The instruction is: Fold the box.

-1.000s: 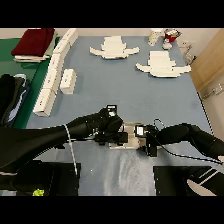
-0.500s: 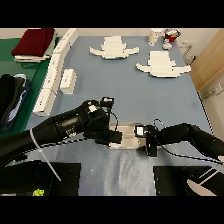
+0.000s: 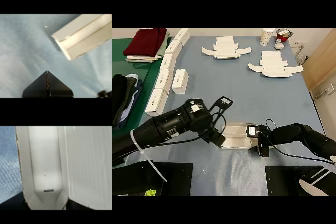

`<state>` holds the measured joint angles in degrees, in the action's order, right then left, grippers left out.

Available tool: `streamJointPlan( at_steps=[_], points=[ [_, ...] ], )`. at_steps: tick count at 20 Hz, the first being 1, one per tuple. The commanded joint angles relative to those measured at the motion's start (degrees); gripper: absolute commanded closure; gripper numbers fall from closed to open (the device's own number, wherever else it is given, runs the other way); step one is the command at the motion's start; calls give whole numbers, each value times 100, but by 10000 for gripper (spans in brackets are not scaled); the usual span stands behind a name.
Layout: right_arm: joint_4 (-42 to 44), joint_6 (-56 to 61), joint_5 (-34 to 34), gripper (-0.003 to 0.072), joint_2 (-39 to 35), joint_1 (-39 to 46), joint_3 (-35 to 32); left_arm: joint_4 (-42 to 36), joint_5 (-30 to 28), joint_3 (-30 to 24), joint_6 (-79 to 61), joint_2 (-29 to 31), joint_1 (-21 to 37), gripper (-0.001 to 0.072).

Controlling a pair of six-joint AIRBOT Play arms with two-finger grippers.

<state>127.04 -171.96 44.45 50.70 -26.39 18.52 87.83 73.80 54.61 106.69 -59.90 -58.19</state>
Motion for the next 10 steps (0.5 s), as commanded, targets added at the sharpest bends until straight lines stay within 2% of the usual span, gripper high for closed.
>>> streamJointPlan(
  at_steps=[1, 5, 6, 7, 8, 10],
  points=[
    [0, 2, -2, 228, -4, 0, 2, 15, -179, -494, -1878, 466, 721, 696],
    [0, 2, -2, 228, -4, 0, 2, -2214, -557, -1257, -5888, 1143, 2100, 693],
    [0, 2, -2, 228, -4, 0, 2, -2557, -721, -1458, -6487, 1196, 2413, 612],
    [0, 2, -2, 228, -4, 0, 2, -2726, -1043, -1652, -6763, 1200, 2638, 199],
    [0, 2, -2, 228, -4, 0, 2, -2785, -1526, -1882, -6819, 1200, 2800, 4],
    [0, 2, -2, 228, -4, 0, 2, -2785, -2214, -2256, -7254, 1200, 2865, 4]
  ],
)
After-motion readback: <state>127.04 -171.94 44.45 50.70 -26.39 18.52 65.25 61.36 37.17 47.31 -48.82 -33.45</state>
